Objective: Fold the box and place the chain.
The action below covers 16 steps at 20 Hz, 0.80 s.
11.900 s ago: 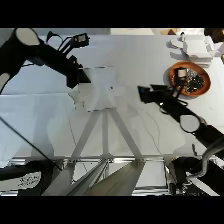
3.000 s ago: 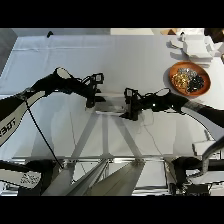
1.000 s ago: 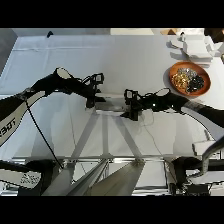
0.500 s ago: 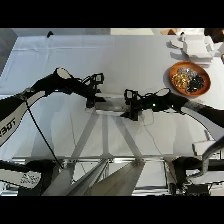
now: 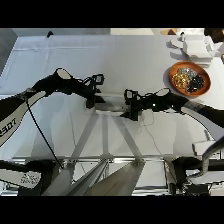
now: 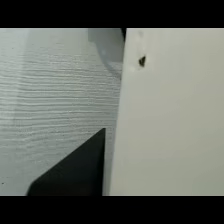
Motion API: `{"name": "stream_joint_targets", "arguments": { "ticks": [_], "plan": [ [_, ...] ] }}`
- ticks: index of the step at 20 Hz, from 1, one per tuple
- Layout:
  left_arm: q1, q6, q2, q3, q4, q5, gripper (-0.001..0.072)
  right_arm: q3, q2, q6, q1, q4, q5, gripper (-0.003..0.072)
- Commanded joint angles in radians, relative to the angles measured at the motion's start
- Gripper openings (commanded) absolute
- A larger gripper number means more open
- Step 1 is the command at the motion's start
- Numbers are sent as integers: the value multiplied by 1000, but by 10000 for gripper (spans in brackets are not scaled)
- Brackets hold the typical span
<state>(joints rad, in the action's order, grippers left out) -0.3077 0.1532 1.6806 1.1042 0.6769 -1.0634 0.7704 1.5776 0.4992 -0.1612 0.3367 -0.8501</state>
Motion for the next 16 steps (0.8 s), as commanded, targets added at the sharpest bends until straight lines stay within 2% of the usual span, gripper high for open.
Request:
{"name": "stream_joint_targets", "arguments": {
  "ticks": [1, 2, 7, 12, 14, 16],
  "plan": [
    [1, 4, -1, 1, -8, -10, 237, 0, 0, 0, 0, 0, 1, 518],
    [2, 4, -1, 1, -8, -10, 275, 0, 0, -1, 0, 0, 1, 518],
    [12, 3, -29, 1, -6, -11, 277, 0, 0, 0, 0, 0, 1, 518],
    [102, 0, -100, 1, -1, -51, 276, 0, 0, 0, 0, 0, 1, 518],
    [134, -1, -129, 1, 41, -74, 275, 0, 0, 0, 0, 0, 1, 518],
    [144, -43, -171, 1, 143, -80, 268, 0, 0, 0, 0, 0, 1, 518]
  ]
}}
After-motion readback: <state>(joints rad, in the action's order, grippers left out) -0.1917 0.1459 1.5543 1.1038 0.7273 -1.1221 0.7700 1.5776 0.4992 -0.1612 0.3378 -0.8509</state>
